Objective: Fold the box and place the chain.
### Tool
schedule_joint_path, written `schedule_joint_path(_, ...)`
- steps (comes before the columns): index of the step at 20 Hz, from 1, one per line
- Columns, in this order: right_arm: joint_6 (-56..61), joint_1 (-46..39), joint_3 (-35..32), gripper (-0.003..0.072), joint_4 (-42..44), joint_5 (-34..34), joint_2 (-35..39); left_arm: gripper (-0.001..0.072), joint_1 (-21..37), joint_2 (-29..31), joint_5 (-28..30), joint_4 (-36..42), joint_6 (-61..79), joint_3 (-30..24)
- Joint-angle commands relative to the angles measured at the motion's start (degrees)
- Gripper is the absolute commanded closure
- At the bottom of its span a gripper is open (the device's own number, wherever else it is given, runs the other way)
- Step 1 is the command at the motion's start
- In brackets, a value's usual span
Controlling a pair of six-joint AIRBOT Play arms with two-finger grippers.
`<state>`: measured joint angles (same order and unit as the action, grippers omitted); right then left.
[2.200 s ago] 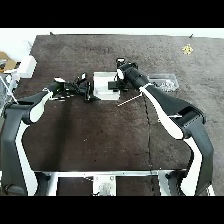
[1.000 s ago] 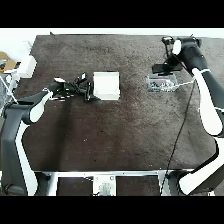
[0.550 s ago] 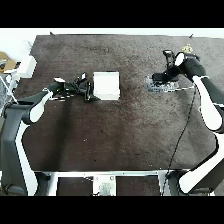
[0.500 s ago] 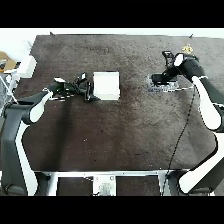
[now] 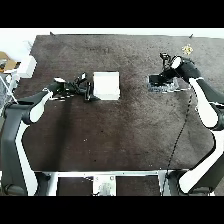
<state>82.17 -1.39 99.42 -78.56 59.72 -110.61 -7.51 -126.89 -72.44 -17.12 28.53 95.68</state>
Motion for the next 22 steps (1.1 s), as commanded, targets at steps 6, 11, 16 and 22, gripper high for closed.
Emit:
schedule_joint_path(6, 0.09, 0.07, 0.15, 0.0685, 0.2, 0.24, 0.0, 0.0314, 0.0, 0.02, 0.0, 0.0, 0.0, -0.02)
schedule_joint_path(11, -0.11, 0.07, 0.15, 0.0686, -0.24, 0.2, 5.01, 0.0314, 0.0, 0.02, 0.02, 0.0, 0.0, -0.02)
schedule_joint_path(16, 0.02, 0.07, -0.11, 0.0569, -0.24, 2.25, 5.62, 0.0314, 0.0, 0.02, 0.02, 0.0, 0.0, -0.02)
schedule_joint_path(22, -0.2, 0.07, -0.09, 0.0487, -0.09, 4.04, 2.08, 0.0315, 0.0, 0.02, 0.0, 0.0, 0.0, -0.02)
